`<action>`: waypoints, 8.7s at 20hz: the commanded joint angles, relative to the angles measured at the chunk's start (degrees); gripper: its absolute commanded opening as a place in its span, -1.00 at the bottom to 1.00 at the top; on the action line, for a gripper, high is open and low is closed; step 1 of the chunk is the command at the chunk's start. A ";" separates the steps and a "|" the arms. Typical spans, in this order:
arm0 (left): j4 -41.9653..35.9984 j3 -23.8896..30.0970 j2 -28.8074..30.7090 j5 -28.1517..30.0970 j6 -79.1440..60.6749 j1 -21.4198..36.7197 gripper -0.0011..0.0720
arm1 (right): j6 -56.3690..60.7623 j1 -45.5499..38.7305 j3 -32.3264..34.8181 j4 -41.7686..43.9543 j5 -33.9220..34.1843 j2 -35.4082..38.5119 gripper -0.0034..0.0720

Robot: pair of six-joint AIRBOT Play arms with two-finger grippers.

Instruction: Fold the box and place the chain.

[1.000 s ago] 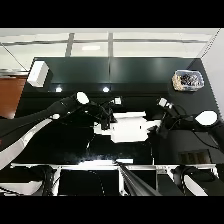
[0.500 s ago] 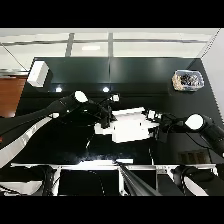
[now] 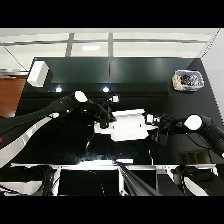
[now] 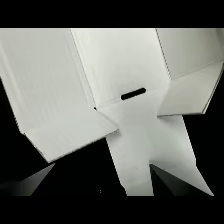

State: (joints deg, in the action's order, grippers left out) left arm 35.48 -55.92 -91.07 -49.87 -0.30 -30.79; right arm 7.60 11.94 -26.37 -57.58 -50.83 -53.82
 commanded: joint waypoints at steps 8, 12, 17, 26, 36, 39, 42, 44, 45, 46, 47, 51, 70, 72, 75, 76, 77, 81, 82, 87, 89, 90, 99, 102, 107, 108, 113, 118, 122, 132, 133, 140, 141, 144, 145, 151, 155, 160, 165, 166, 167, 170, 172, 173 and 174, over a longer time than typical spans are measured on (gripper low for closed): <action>0.26 0.04 -0.04 -1.79 -1.90 -0.59 -0.89 | -2.34 2.05 0.33 16.04 3.54 -1.31 0.95; 0.26 0.04 -0.04 -1.88 -1.88 -0.61 -0.89 | -3.82 2.05 -0.66 16.68 4.61 -1.31 0.95; 0.26 0.04 -0.04 -1.86 -1.90 -0.59 -0.89 | -8.37 2.05 -0.66 16.59 6.84 -1.31 0.95; 0.28 0.04 0.35 -3.43 -4.61 -0.59 -0.89 | -16.70 2.03 -0.76 19.65 10.58 -1.31 0.95; 0.26 0.04 0.35 -2.62 -4.63 -0.59 -0.89 | -16.70 -0.13 -0.70 22.10 10.43 -2.05 0.95; 0.26 0.04 0.35 -2.58 -4.63 -0.57 -0.90 | -19.87 0.42 -0.55 26.53 6.10 -4.94 0.95; 0.26 0.04 0.35 -1.53 -4.63 -0.57 -0.89 | -20.33 2.64 -0.31 26.47 4.57 -6.91 0.95; 0.26 0.04 0.35 -0.61 -4.63 -0.57 -0.90 | -20.33 3.76 1.01 26.05 5.01 -7.67 0.95; 0.26 0.04 0.35 -0.07 -4.61 -0.55 -0.89 | -20.39 4.00 1.70 25.81 5.03 -8.15 0.95; 0.26 0.04 0.35 -0.02 -4.61 -0.55 -0.90 | -20.81 4.00 2.36 25.81 5.31 -8.33 0.95; 0.26 0.04 0.35 -0.09 -4.59 -0.55 -0.89 | -21.31 4.00 2.82 25.81 6.10 -8.35 0.95; 0.24 0.04 0.35 -0.31 -4.39 -0.57 -0.89 | -21.86 4.00 2.91 25.57 8.52 -8.41 0.95; 0.11 0.00 0.68 -1.81 -3.89 -0.13 -0.89 | -23.02 4.00 2.89 21.97 9.57 -10.91 0.34; 0.11 0.00 1.75 -2.16 -3.69 -0.17 -0.37 | -23.04 4.00 2.89 21.94 9.01 -10.91 0.34; 3.28 0.00 4.57 -3.39 0.46 0.55 -0.16 | -23.10 4.00 2.89 21.09 7.87 -10.88 0.34; 6.03 0.00 5.90 -3.39 2.95 0.70 -0.16 | -23.12 4.00 2.89 20.31 7.23 -10.88 0.34; 9.14 0.00 7.28 -3.63 5.38 0.79 -0.16 | -23.12 4.00 2.89 19.65 6.75 -10.86 0.34; 20.00 0.00 12.70 -8.61 14.73 1.03 -0.16 | -23.96 4.00 2.89 19.17 6.16 -10.86 0.34; 22.12 0.00 13.81 -10.40 17.57 1.03 -0.16 | -23.96 4.00 2.89 19.17 6.19 -10.86 0.34; 24.98 0.07 16.74 -20.02 30.88 0.81 -0.90 | -24.35 4.00 2.89 18.69 6.01 -10.86 0.34; 22.36 0.70 16.72 -22.10 35.85 -1.42 -0.90 | -24.33 4.00 2.89 18.32 6.03 -10.86 0.34; 19.52 1.44 16.65 -21.42 38.71 -3.21 -0.90 | -24.33 4.00 2.89 18.32 6.03 -10.86 0.34; -0.72 5.11 16.06 4.85 38.93 -8.24 -0.90 | -24.30 4.00 2.89 18.34 6.05 -10.86 0.34; -0.22 5.11 16.00 12.35 38.75 -6.84 -0.90 | -24.28 4.00 2.89 18.34 6.03 -10.86 0.34; 2.25 5.11 13.46 15.30 35.45 -6.86 -0.90 | -24.28 4.00 2.89 18.32 6.05 -10.86 0.34; 3.56 5.11 12.63 15.26 35.45 -6.93 -0.90 | -24.28 4.00 2.89 18.34 6.05 -10.86 0.34; 6.34 5.09 10.82 14.93 35.43 -6.82 -0.90 | -24.28 4.00 2.89 18.34 6.08 -10.86 0.34; 10.91 5.01 14.16 10.40 36.17 -6.34 -0.90 | -24.30 4.00 2.89 18.34 6.10 -10.86 0.34; 22.53 5.49 22.43 0.94 49.94 -3.58 -0.90 | -24.30 4.00 2.89 18.34 6.16 -10.86 0.34; 11.26 23.89 33.46 8.17 24.90 -1.25 0.99 | -24.28 4.00 2.89 18.36 6.25 -10.86 0.34; 12.04 23.89 32.74 10.93 23.30 -1.25 0.99 | -24.28 4.00 2.89 18.36 6.23 -10.86 0.34; 11.76 22.99 26.69 13.49 7.91 -4.09 0.95 | -23.89 4.00 2.89 18.53 6.25 -10.86 0.34; 11.78 22.51 25.90 13.51 7.91 -5.35 0.95 | -23.89 4.00 2.89 18.53 6.25 -10.86 0.34; 11.80 22.05 24.11 14.16 7.96 -8.31 0.92 | -23.89 4.00 2.89 18.53 6.27 -10.86 0.34; 11.76 22.05 23.85 14.21 7.96 -8.59 0.92 | -23.89 4.00 2.89 18.53 6.27 -10.86 0.34; 6.99 22.08 23.80 15.30 8.00 -9.11 0.10 | -23.89 4.00 2.89 18.53 6.27 -10.86 0.34; 3.96 22.08 23.78 15.10 8.00 -9.11 -0.07 | -23.65 4.00 2.89 18.53 6.25 -10.86 0.34; -1.88 22.08 21.86 15.74 7.96 -9.14 -0.25 | -23.67 4.00 2.89 18.53 6.32 -10.86 0.34; -14.97 22.05 18.51 18.21 3.23 -9.14 -0.25 | -23.69 4.00 2.89 18.53 6.54 -10.86 0.34; -16.65 22.05 18.32 18.25 2.95 -9.14 -0.25 | -23.69 4.00 2.89 18.53 6.64 -10.86 0.34; -16.63 22.08 18.08 18.12 2.58 -9.14 -0.25 | -23.69 4.00 2.89 18.53 6.91 -10.86 0.34; -16.35 22.08 17.81 17.92 1.70 -9.11 -0.34 | -23.67 4.00 2.89 18.53 7.15 -10.86 0.34; -13.92 22.08 17.81 17.81 1.77 -9.14 -0.37 | -23.67 4.00 2.89 18.53 7.13 -10.86 0.34; -13.38 22.08 17.81 17.97 1.77 -9.14 -0.27 | -23.67 4.00 2.89 18.53 7.15 -10.86 0.34; -13.40 22.08 17.81 17.97 1.75 -9.14 0.24 | -23.67 4.00 2.89 18.53 7.13 -10.86 0.34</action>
State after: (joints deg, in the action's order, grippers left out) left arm 21.15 -33.82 -73.10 -32.12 1.91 -39.90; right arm -16.03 15.90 -23.51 -39.00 -43.81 -64.71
